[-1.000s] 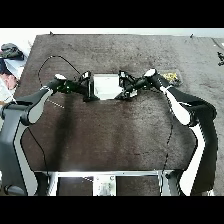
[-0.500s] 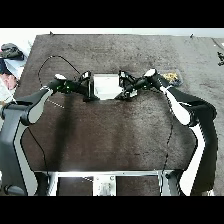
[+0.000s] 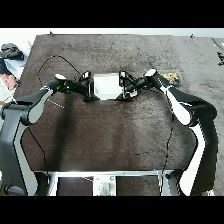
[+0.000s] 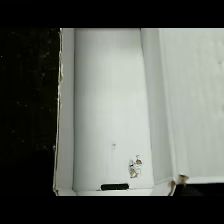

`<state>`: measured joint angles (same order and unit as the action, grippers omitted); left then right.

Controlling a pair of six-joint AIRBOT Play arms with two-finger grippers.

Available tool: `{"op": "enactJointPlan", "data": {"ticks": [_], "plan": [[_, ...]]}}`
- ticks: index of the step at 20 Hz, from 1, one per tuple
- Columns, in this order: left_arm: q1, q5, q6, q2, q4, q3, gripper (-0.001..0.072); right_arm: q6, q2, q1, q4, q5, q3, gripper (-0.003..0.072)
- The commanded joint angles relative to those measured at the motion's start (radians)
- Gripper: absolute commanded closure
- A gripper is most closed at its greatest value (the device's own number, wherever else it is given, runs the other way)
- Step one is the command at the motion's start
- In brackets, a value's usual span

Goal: Fold the box and place the chain.

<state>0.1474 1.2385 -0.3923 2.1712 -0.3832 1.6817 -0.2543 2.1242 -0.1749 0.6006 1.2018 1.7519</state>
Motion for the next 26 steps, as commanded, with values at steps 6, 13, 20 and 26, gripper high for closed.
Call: {"op": "enactJointPlan", "data": {"ticks": [6, 13, 20, 26], "plan": [[-0.001, 0.0, 0.0, 0.0, -0.001, 0.0, 0.0359, 0.082, -0.068, 0.038, 0.145, -0.012, 0.001, -0.0028], [-0.001, 0.0, -0.001, 0.0, -0.001, 0.0, 0.0359, 0.206, -0.151, 0.096, 0.099, 0.031, 0.001, 0.0315], [-0.001, 0.0, -0.001, 0.0, -0.001, 0.0, 0.0359, 0.202, -0.15, 0.047, -0.15, -0.042, -0.001, 0.0672], [-0.001, 0.0, 0.0, 0.0, -0.001, 0.0, 0.0359, 0.081, -0.089, -0.011, -0.149, -0.255, -0.001, 0.0672]]}}
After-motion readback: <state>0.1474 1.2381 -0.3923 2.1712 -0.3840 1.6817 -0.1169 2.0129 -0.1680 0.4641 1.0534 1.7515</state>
